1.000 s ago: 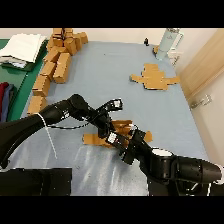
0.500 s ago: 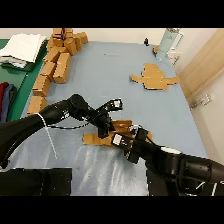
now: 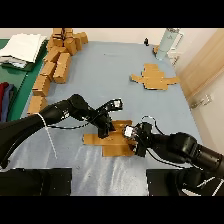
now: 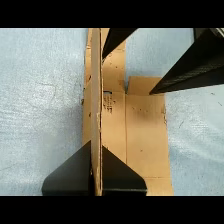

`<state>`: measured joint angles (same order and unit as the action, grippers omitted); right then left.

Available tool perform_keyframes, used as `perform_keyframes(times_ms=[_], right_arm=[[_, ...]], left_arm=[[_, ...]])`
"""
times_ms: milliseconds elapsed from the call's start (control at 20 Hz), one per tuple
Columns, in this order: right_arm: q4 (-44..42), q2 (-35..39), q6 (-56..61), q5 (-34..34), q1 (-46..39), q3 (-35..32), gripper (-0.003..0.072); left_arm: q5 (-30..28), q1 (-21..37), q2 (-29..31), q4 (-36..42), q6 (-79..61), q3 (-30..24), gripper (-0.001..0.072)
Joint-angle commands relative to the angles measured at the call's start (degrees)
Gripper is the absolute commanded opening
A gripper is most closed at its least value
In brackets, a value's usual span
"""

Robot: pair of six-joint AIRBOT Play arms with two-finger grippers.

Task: Fold the box.

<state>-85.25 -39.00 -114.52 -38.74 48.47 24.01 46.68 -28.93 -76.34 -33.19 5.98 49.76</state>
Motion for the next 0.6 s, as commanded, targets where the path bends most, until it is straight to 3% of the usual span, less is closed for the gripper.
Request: perform_keyframes(times_ms=[0,250,550], right_arm=[[-13.44,0.11,-12.2,-2.14,-4.94,-0.04,0.0717],[-13.6,0.15,-11.89,-9.77,1.66,-1.31,0.0717],[-1.14,-1.27,-2.45,-3.26,8.07,-4.26,0.0717]], left_arm=[[-0.02,-0.02,-0.02,-0.02,0.0,0.04,0.0014],[-0.02,-0.02,-0.02,-0.02,0.0,0.04,0.0014],[0.0,-0.02,-0.02,-0.02,0.0,0.04,0.0014]])
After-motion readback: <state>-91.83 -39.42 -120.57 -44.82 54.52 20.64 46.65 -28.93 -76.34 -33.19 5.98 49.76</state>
